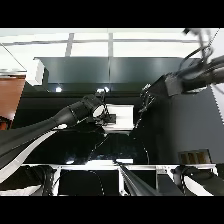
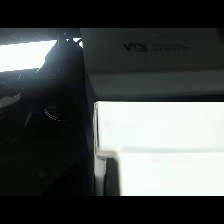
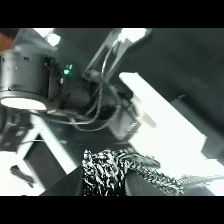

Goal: Fold the box and place the chain.

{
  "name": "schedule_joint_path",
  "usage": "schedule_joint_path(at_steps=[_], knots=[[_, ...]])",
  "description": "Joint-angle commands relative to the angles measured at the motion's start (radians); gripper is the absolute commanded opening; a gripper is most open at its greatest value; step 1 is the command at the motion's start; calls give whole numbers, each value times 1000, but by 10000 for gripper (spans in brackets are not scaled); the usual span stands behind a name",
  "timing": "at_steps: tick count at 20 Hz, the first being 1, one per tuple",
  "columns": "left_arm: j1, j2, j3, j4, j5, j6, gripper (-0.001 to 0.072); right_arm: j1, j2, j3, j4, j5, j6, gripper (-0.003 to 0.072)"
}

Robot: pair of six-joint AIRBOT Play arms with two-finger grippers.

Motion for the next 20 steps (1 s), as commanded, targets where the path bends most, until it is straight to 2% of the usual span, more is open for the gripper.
schedule_joint_path(at_steps=[1, 4, 6, 10, 15, 17, 19, 20], knots=[[0, 0, 0, 0, 0, 0, 25, 51, 1, -155, 98, -125, -13, 10], [0, 0, 0, 1, 0, 0, 25, 142, -5, -282, 121, -317, -13, 11], [0, 0, 0, 0, 0, 0, 25, 182, -19, -314, 93, -378, -27, 11], [0, 0, 0, 0, 0, 0, 25, 203, -33, -378, 13, -411, -27, 11], [0, 0, 0, 0, 0, 0, 25, 242, -63, -448, 17, -443, -64, 11], [0, 0, 0, 0, 3, 0, 25, 262, -76, -468, 29, -537, -64, 11], [0, 0, 0, 1, 3, 0, 25, 258, -92, -471, 27, -554, -64, 15], [0, 0, 0, 1, 3, 0, 25, 252, -92, -471, 26, -554, -64, 103]])
